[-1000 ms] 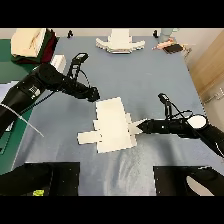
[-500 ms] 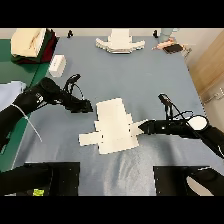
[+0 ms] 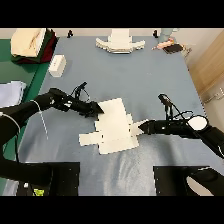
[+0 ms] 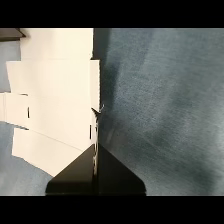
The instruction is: Fold the box.
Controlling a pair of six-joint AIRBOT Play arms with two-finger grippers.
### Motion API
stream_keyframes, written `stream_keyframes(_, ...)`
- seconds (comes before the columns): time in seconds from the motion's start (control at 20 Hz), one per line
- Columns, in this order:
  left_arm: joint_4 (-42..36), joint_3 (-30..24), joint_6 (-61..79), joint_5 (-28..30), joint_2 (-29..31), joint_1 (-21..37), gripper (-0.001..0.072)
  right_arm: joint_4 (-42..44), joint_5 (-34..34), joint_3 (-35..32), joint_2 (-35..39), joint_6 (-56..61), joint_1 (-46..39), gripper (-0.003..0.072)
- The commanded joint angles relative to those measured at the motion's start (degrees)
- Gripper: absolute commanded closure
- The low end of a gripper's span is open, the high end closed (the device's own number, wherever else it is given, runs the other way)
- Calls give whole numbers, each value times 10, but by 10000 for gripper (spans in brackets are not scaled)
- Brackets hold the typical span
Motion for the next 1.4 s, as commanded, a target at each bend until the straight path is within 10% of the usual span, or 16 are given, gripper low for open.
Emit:
stream_keyframes(0.0,-83,1,77,-18,-38,-5,236,0,0,0,0,0,0,685)
stream_keyframes(0.25,-81,9,114,-107,-56,-16,237,0,1,0,0,0,0,686)
stream_keyframes(0.35,-77,15,124,-134,-56,-15,397,0,5,0,0,0,0,686)
stream_keyframes(0.55,-56,28,123,-135,-56,-16,417,0,11,0,0,0,0,685)
stream_keyframes(0.65,-43,29,125,-134,-56,-16,604,0,11,0,0,0,0,685)
stream_keyframes(0.95,-18,29,130,-145,-56,-16,693,0,10,0,0,0,0,675)
stream_keyframes(1.25,-36,55,232,-120,-37,-21,699,-17,-5,13,1,68,-23,145)
stream_keyframes(1.35,-37,54,286,-81,0,-38,699,-29,10,42,3,111,-55,88)
